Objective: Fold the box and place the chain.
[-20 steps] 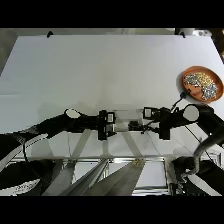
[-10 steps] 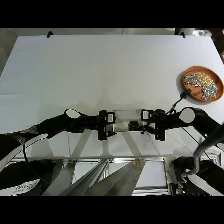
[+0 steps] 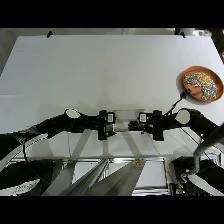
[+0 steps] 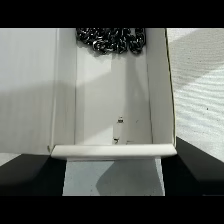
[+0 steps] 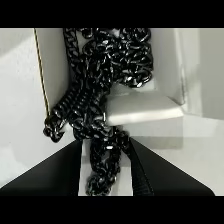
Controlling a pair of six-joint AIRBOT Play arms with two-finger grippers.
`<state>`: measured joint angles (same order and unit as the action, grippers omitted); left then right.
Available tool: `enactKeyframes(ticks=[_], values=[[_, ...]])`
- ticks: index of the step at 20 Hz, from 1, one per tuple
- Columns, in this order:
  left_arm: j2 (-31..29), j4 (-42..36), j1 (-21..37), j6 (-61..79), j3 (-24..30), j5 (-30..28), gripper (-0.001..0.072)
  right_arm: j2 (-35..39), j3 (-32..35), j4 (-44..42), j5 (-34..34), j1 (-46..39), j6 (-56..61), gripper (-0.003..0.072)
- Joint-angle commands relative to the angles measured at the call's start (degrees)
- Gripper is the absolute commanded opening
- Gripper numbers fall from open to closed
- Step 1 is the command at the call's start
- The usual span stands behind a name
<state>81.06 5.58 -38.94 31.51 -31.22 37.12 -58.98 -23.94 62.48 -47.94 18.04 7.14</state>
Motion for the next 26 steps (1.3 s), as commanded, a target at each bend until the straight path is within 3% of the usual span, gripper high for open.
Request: enactKeyframes(ticks=[1, 7, 8, 9, 10, 16, 23, 26], values=[[-0.04, 0.00, 0.04, 0.00, -0.02, -0.02, 0.0136, -0.31, 0.70, 3.06, 1.20, 0.17, -0.13, 0.0291], [-0.04, 0.00, 0.04, 0.02, -0.02, -0.02, 0.0136, -0.31, 0.83, 1.07, 4.00, 0.17, -0.15, 0.0286], [-0.04, 0.00, 0.04, 0.00, -0.02, -0.02, 0.0136, -0.31, 0.83, 1.01, 3.50, 0.17, -0.15, 0.0200], [-0.04, 0.00, 0.04, 0.02, -0.02, -0.02, 0.0136, -0.31, 0.83, 0.57, 2.40, 0.17, -0.15, 0.0062], [-0.04, 0.00, 0.04, 0.02, -0.02, -0.02, 0.0136, -0.31, 0.83, 0.42, 1.53, 0.17, -0.13, 0.0012], [-0.04, 0.00, 0.04, 0.00, -0.02, -0.02, 0.0136, 4.46, 0.81, 1.29, 1.01, 0.15, -0.11, 0.0011], [-0.04, 0.00, 0.04, 0.00, -0.02, -0.04, 0.0136, 21.68, 0.79, 0.28, 0.96, 0.15, 2.47, 0.0012], [-0.04, 0.00, 0.04, 0.02, -0.02, -0.02, 0.0136, 28.26, 0.79, -4.44, 0.61, 0.15, 5.92, 0.0012]])
